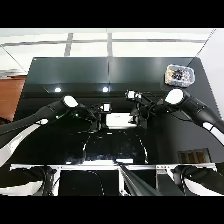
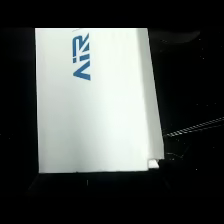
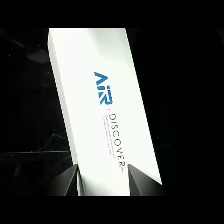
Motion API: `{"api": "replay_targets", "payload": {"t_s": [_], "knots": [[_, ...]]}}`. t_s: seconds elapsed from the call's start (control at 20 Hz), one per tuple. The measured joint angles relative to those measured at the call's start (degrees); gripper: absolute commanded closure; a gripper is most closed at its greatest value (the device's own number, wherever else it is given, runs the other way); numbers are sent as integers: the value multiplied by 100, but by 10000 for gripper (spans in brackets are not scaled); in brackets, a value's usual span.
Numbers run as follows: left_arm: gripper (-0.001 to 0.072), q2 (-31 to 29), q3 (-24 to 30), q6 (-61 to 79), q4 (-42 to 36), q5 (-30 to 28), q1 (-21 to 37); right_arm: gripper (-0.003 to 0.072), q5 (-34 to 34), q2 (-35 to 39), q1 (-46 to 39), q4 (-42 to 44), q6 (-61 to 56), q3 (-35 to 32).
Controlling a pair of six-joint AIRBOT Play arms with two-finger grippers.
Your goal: Fold the box and place the chain.
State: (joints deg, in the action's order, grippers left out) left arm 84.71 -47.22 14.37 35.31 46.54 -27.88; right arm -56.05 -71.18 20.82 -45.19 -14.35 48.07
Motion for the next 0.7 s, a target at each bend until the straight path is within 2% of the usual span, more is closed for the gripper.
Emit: {"api": "replay_targets", "payload": {"t_s": [0.7], "knots": [[302, 0, 0, 28, 4, -4, -2, 378, 181, 264, 7, -2, -17, 0]]}}
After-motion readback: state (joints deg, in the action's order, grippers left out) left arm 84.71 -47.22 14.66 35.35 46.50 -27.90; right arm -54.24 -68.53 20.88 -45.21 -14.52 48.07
